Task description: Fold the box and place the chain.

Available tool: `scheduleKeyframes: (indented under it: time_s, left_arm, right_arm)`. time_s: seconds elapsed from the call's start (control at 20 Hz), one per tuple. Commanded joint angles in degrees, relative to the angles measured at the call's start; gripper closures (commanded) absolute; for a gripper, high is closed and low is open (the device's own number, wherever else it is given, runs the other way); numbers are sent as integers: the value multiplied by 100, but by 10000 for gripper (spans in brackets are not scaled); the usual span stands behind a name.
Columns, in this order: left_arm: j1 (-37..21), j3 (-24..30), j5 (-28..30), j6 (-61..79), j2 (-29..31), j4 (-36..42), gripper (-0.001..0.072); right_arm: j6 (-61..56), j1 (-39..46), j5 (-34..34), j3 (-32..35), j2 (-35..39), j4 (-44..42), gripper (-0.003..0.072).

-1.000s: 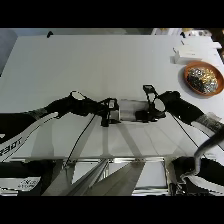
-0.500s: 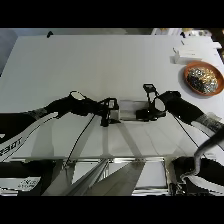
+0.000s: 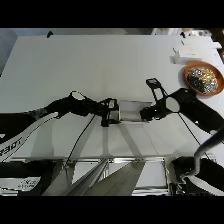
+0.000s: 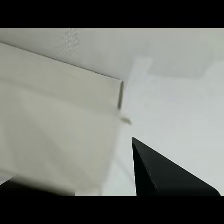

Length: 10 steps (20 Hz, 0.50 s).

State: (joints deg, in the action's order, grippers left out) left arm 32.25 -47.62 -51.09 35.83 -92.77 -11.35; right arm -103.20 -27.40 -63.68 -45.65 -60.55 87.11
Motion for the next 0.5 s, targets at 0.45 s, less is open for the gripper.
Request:
scheduleKeyframes:
  time_s: [0.45]
  left_arm:
    - [-2,-2,4,-4,0,0,606]
  right_arm:
    - [1895,3816,494,-2811,-1064,293,417]
